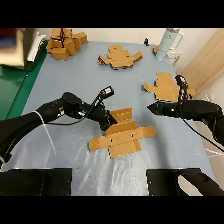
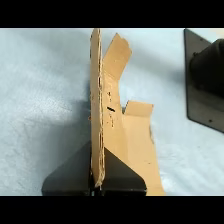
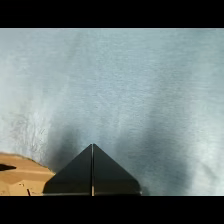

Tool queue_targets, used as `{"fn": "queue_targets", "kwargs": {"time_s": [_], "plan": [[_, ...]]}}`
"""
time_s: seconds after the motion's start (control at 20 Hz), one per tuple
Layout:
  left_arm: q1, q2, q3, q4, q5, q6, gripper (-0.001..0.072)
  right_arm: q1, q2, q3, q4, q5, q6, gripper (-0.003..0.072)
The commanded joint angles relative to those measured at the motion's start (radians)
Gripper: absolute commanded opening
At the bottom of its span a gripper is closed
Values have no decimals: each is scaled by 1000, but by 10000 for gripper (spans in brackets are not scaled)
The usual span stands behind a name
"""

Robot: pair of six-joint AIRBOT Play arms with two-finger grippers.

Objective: Fold the box.

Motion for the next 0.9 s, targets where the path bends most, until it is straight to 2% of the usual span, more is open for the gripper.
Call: {"fn": "queue_targets", "kwargs": {"time_s": [0.0, 0.2, 0.55, 0.85], "plan": [[-45, 36, -51, -29, 96, 146, 10, 33, 0, 3, 0, 44, 26, 2], [-80, 36, -56, -28, 93, 172, 10, 53, -1, 3, 0, 62, 31, 2], [-87, 11, -57, 5, 47, 181, 11, 53, -54, 3, 0, 63, 31, 2], [-87, -2, -57, 5, 49, 179, 12, 53, -61, 3, 0, 63, 31, 2]]}}
